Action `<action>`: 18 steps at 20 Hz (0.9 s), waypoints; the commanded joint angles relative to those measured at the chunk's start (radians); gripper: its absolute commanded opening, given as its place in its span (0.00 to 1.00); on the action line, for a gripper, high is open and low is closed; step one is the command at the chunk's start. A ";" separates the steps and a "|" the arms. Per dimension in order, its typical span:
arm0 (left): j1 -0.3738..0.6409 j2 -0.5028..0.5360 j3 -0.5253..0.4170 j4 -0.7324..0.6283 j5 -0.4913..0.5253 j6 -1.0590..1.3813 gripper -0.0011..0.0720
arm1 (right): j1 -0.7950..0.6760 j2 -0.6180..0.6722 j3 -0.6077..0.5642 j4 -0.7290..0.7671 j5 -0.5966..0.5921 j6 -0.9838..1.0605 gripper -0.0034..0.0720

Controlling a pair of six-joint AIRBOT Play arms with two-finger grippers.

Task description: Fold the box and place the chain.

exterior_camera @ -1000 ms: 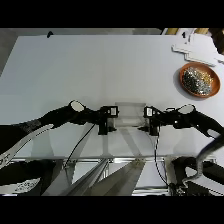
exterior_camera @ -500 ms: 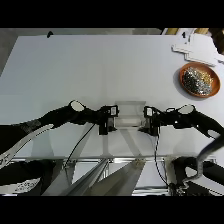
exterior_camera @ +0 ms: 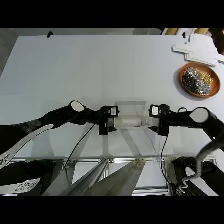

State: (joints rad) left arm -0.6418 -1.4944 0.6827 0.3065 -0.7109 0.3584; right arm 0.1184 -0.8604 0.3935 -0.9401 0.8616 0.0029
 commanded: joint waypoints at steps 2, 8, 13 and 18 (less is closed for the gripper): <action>0.000 0.000 0.001 0.000 0.000 0.000 0.21 | 0.000 0.205 0.001 -0.114 0.045 0.289 0.90; 0.000 0.000 0.001 0.000 0.000 0.000 0.21 | 0.039 0.377 0.001 -0.031 0.126 0.397 0.89; 0.000 0.000 0.001 0.000 0.000 0.000 0.21 | 0.183 0.363 0.001 0.163 0.100 0.294 0.07; 0.000 0.000 0.001 0.000 0.000 0.000 0.21 | 0.209 0.087 0.048 0.416 -0.182 0.142 0.07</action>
